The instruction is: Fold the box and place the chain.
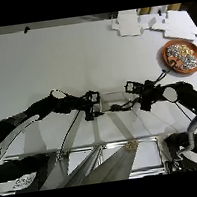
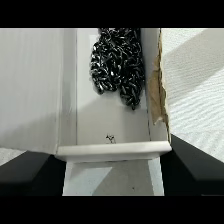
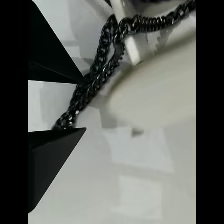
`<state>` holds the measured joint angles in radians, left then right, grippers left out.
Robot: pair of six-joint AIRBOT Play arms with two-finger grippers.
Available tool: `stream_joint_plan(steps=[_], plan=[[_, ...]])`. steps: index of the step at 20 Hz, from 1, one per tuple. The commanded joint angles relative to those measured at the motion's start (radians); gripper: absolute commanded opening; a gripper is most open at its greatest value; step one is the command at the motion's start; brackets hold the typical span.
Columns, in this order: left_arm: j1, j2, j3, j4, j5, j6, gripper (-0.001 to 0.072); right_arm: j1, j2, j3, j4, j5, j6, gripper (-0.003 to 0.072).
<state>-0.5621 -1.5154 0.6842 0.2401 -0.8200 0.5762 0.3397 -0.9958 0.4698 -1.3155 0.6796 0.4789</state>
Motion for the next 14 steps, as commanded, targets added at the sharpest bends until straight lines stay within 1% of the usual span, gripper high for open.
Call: stream_joint_plan(steps=[1, 3, 5, 10, 11, 12, 14], plan=[[0.000, 0.000, 0.000, 0.000, 0.000, 0.000, 0.0490, 0.000, -0.020, -0.001, 0.098, 0.001, -0.193, 0.0322], [0.000, 0.000, 0.000, 0.000, 0.000, 0.000, 0.0490, 0.000, -0.020, -0.001, 0.136, 0.041, -0.253, 0.0322], [0.000, 0.000, 0.000, 0.000, 0.000, 0.000, 0.0490, 0.000, -0.020, -0.001, 0.144, 0.076, -0.278, 0.0322], [0.000, 0.000, 0.000, 0.000, 0.000, 0.000, 0.0490, 0.000, -0.020, -0.001, 0.218, 0.079, -0.280, 0.0319], [0.000, 0.000, 0.000, 0.000, 0.000, 0.000, 0.0490, 0.000, -0.019, -0.001, 0.218, 0.076, -0.279, 0.0308], [0.000, 0.000, 0.000, 0.000, 0.000, 0.000, 0.0490, 0.000, -0.020, -0.001, 0.218, 0.069, -0.278, 0.0259], [0.000, 0.000, 0.000, 0.000, 0.000, 0.000, 0.0490, 0.000, -0.020, -0.001, 0.222, 0.060, -0.278, 0.0229]])
